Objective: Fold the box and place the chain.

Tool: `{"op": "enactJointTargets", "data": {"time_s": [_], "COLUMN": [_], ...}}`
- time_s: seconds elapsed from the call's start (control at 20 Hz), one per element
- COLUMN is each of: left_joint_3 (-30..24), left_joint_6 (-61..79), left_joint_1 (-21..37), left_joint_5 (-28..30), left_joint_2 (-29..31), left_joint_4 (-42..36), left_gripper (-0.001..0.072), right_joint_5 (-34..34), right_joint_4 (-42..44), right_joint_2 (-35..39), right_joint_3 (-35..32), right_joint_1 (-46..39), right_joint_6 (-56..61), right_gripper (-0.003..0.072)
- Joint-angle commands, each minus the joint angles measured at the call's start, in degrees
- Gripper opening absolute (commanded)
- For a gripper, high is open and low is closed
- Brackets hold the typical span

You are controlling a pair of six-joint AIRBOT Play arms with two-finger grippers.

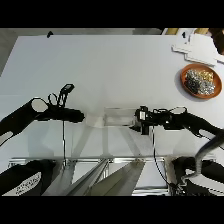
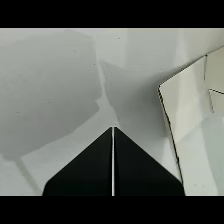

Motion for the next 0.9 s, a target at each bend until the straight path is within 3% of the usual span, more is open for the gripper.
{"op": "enactJointTargets", "data": {"time_s": [0.0, 0.3, 0.7, 0.8, 0.85], "left_joint_3": [-0.1, -0.1, 2.0, 2.4, 2.7], "left_joint_6": [3.2, 5.6, 5.5, 5.5, 5.5], "left_joint_1": [-2.4, -6.3, -9.7, -10.6, -11.3], "left_joint_5": [-1.9, -0.5, 0.3, 0.3, 0.3], "left_joint_2": [-2.0, -3.8, 0.7, 0.7, 0.7], "left_joint_4": [-3.0, -10.5, -13.7, -14.5, -14.7], "left_gripper": [0.0007, 0.0006, 0.0044, 0.0200, 0.0226], "right_joint_5": [0.0, 0.0, 0.0, 0.0, 0.0], "right_joint_4": [0.0, 0.0, 0.0, 0.0, 0.0], "right_joint_2": [0.0, 0.0, 0.0, 0.0, 0.0], "right_joint_3": [0.0, 0.0, 0.0, 0.0, 0.0], "right_joint_1": [0.0, 0.0, 0.0, 0.0, 0.0], "right_joint_6": [0.0, 0.0, 0.0, 0.0, 0.0], "right_gripper": [0.0408, 0.0408, 0.0408, 0.0408, 0.0408]}}
